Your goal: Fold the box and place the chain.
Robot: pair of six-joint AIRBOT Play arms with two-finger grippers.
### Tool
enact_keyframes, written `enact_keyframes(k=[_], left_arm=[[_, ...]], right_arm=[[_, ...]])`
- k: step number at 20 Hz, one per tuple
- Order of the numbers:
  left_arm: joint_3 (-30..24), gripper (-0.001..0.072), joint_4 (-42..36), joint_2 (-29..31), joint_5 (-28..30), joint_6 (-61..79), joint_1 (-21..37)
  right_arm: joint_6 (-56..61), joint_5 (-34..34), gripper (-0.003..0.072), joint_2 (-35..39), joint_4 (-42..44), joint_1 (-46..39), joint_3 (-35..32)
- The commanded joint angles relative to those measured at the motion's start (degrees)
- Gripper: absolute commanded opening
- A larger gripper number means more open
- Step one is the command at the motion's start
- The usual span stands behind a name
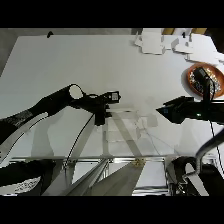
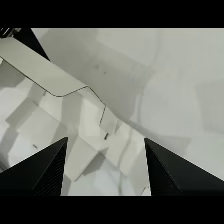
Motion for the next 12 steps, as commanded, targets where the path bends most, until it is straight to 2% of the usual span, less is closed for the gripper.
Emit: enact_keyframes(k=[1, 9, 12], left_arm=[[0.00, 0.0034, -0.04, -0.02, 0.24, 0.09, 0.00], [0.00, 0.0005, 0.02, -0.02, 0.44, 1.33, -0.70], [0.00, 0.0003, 0.02, -0.02, 4.39, 1.99, -3.30]], right_arm=[[0.00, 0.02, 0.0521, 0.02, -0.52, 0.02, 0.02], [-0.15, -2.34, 0.0519, 0.00, -5.16, 6.56, 0.02], [-0.15, -4.31, 0.0519, -0.11, -6.99, 8.37, 0.02]])
